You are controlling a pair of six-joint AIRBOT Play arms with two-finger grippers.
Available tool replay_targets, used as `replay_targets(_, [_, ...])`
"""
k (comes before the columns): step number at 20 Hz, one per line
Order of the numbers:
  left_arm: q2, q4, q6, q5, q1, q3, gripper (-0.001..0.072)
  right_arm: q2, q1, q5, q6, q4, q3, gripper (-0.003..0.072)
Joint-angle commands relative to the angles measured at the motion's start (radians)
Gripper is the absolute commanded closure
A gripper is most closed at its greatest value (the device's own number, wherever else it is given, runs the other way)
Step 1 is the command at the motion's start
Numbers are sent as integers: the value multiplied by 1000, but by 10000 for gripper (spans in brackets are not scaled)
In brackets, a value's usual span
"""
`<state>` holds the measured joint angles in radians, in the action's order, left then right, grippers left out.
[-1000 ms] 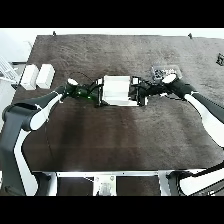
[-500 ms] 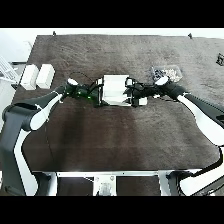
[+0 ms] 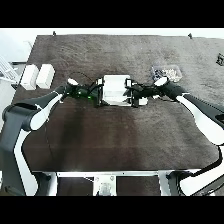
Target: Fold the box and place the chain.
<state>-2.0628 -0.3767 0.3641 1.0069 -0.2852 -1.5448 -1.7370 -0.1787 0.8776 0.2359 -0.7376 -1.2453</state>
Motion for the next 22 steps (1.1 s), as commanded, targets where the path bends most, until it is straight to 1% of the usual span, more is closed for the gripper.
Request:
replay_targets(1, [0,0,0,0,1,0,368,5,2,11,-97,-138,-1,449])
replay_targets(3, [0,0,0,0,1,0,368,19,2,13,-161,-230,-1,554])
replay_targets(4, [0,0,0,0,1,0,368,32,2,13,-190,-254,-1,580])
replay_targets(6, [0,0,0,0,1,0,368,68,5,14,-235,-276,-1,679])
replay_targets(9, [0,0,0,0,1,0,367,142,30,23,-326,-277,0,679])
replay_targets(11, [0,0,0,0,1,0,368,183,80,41,-448,-277,0,679])
replay_targets(12, [0,0,0,0,1,0,368,200,116,52,-521,-277,0,679])
replay_targets(14, [0,0,0,0,1,0,368,219,194,59,-733,-276,0,680])
replay_targets(16, [0,0,0,0,1,0,368,217,266,59,-917,-273,5,680])
replay_targets(17, [0,0,0,0,1,0,368,216,293,58,-977,-273,11,680])
replay_targets(20, [0,0,-1,0,1,0,368,206,348,64,-1092,-273,31,680])
replay_targets(22, [0,0,-1,0,1,0,367,186,357,94,-1098,-271,34,682])
